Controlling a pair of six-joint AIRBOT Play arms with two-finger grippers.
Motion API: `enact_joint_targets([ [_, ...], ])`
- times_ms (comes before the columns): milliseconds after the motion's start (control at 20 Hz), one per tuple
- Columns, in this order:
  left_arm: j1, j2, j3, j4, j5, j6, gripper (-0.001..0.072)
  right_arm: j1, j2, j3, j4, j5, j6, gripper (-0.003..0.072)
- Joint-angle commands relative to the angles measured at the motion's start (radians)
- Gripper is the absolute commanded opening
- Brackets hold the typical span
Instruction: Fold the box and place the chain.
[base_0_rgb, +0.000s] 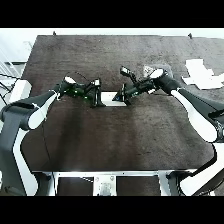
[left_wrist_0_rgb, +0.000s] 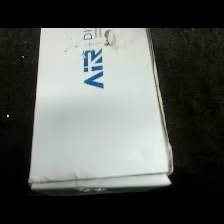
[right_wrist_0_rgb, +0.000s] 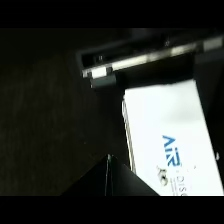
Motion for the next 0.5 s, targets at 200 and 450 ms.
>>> enact_joint_targets([
  [200,0.001,0.0,0.0,0.0,0.0,0.0,0.0622,0.002,-0.043,0.01,-0.021,-0.096,0.065,0.0017],
  [450,0.001,0.0,0.0,0.0,0.0,0.0,0.0622,0.011,-0.083,0.01,-0.127,-0.093,0.146,0.0016],
])
